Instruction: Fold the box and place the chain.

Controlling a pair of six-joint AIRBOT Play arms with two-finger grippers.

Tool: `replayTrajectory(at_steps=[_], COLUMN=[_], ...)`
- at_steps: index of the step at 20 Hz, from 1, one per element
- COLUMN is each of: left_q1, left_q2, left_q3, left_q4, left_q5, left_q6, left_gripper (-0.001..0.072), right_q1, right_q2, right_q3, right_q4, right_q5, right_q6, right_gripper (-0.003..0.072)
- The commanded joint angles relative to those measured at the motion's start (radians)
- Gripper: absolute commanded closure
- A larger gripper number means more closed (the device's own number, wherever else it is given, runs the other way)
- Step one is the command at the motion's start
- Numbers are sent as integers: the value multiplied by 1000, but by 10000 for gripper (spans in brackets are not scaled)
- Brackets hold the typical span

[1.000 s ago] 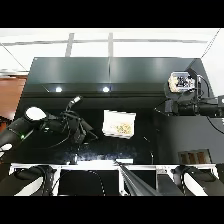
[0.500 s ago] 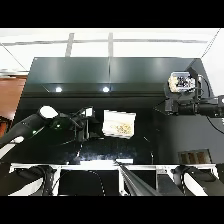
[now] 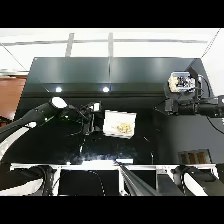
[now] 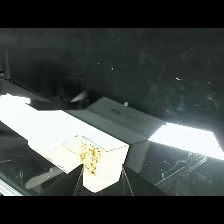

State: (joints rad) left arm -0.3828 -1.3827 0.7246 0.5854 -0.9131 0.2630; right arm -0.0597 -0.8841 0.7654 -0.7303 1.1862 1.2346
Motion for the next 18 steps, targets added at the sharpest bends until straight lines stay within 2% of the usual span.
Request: replayTrajectory(at_steps=[1,4,10,18], left_q1=[-27,-41,-50,-80], left_q2=[-21,-21,-21,-21], left_q3=[27,27,27,27], left_q4=[71,117,24,26], left_q5=[-15,-19,-10,-12], left_q6=[-3,-16,-39,-39], left_gripper=[-1,-1,-1,0], right_q1=[0,0,0,0], right_q2=[0,0,0,0], right_q3=[1,1,1,1], right_q4=[-1,0,0,-1], right_q5=[0,0,0,-1], right_q6=[0,0,0,-1], right_gripper=[398,397,398,398])
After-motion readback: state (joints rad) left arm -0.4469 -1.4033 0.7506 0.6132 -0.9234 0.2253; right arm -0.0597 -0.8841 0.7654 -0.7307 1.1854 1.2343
